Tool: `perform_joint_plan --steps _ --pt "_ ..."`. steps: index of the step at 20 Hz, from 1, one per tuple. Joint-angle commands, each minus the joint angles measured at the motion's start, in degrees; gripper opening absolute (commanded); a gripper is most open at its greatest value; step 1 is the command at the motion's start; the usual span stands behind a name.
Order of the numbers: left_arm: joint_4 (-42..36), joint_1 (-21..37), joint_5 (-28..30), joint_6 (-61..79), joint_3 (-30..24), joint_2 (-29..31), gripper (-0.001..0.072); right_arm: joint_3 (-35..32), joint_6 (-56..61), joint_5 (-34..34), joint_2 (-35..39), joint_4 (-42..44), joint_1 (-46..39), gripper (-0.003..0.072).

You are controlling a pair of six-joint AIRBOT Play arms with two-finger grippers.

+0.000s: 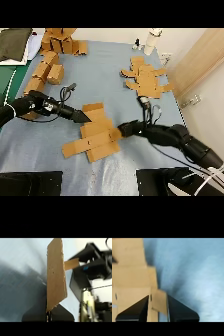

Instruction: Fold the box.

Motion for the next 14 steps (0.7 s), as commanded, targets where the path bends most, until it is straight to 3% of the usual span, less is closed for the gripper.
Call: perform_joint_plan --steps 1,4,7,8,9,10,14 --pt "0.02 -8.22 10.86 8.31 -1.4 5.97 0.0011 6.67 6.88 -5.9 3.19 -9.7 -8.11 0.0366" --pt "0.04 -15.04 23.3 17.77 -4.33 9.62 0.0011 9.81 6.97 -5.92 5.9 -9.64 -11.65 0.0365" --pt "-0.02 -19.76 25.11 27.56 -5.84 12.22 0.0011 9.81 9.07 -9.33 5.46 -9.05 -12.22 0.0362" --pt "0.0 -21.16 26.4 30.21 -6.29 12.81 0.0011 9.81 9.05 -10.8 4.7 -8.28 -12.2 0.0304" --pt "-0.09 -22.43 28.26 32.57 -6.84 13.2 0.001 9.81 8.87 -11.87 3.85 -7.06 -12.17 0.0083" --pt "-0.48 -23.43 29.62 34.05 -7.19 13.46 0.001 9.81 8.61 -12.76 3.21 -5.88 -12.09 0.0002" --pt "-0.68 -25.05 31.41 34.67 -7.37 16.09 0.001 9.81 8.61 -15.98 1.73 -4.68 -12.09 0.0002"
